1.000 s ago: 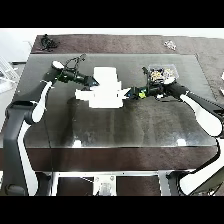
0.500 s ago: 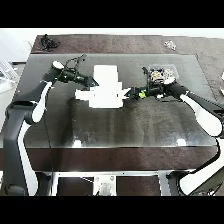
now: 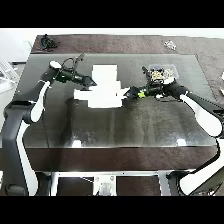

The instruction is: Fold the box and place the chain.

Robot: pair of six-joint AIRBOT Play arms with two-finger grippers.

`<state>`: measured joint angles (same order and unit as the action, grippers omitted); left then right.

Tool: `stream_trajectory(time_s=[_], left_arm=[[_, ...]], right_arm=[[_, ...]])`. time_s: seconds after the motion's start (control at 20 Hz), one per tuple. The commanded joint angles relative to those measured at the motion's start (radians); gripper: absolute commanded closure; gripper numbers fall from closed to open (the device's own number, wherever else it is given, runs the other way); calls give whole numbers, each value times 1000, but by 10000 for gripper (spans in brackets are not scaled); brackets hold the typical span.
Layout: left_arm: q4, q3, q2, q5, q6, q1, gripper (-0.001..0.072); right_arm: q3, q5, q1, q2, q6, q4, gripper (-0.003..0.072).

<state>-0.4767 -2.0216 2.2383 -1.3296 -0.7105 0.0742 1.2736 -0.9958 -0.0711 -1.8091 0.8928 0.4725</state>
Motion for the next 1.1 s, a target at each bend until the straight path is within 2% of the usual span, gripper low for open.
stream_trajectory(time_s=[0.0, 0.15, 0.2, 0.25, 0.3, 0.5, 0.7, 0.9, 1.05], left_arm=[[63, 0, 0, -22, 114, -33, 690], [69, 0, 4, -35, 204, -21, 690], [73, 2, 8, -44, 240, -12, 691], [88, 11, 11, -62, 291, -4, 691], [96, 23, 13, -68, 338, 3, 692], [209, 77, 13, -105, 583, 11, 695], [208, 135, 12, -148, 719, 11, 695], [216, 195, 12, -131, 868, 23, 695], [218, 200, 10, -111, 916, 22, 695]], right_arm=[[0, 0, 2, 0, 0, 10, 677], [0, 1, 2, 0, 0, 9, 676], [0, 1, 3, 0, 0, 9, 643], [0, 2, 8, 0, 0, 9, 498], [0, 2, 16, 0, -1, 8, 405], [0, 27, 84, 0, -56, -40, 393], [0, 61, 142, 0, -121, -126, 393], [0, 61, 155, 0, -170, -151, 391], [0, 61, 155, 0, -175, -151, 387]])
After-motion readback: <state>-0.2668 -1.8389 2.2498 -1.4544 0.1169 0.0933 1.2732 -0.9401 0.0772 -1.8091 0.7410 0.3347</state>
